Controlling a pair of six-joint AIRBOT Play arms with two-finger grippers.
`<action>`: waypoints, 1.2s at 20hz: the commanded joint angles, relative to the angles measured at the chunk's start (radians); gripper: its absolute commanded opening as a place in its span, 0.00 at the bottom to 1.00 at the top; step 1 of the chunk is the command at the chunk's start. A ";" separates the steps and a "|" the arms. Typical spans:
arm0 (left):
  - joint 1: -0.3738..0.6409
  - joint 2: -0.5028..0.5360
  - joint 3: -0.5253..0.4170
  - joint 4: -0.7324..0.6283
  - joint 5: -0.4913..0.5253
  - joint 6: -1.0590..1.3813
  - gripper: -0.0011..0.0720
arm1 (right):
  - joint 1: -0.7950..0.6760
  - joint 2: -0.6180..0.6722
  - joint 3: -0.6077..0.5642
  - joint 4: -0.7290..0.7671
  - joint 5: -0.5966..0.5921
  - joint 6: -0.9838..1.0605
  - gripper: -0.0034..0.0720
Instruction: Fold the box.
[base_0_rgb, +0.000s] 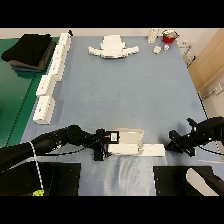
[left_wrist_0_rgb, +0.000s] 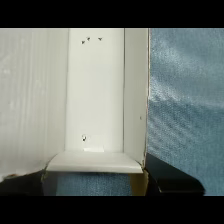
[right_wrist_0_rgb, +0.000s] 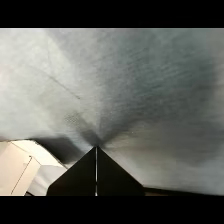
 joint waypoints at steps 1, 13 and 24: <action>-0.001 0.000 0.000 0.001 0.000 0.000 0.71 | 0.001 -0.010 -0.042 0.154 0.004 -0.094 0.05; -0.001 0.000 0.000 0.000 0.000 0.000 0.71 | 0.193 0.070 -0.041 0.266 0.023 -0.098 0.05; -0.001 0.000 0.000 0.000 0.000 0.000 0.71 | 0.285 0.264 -0.041 0.301 -0.002 -0.080 0.22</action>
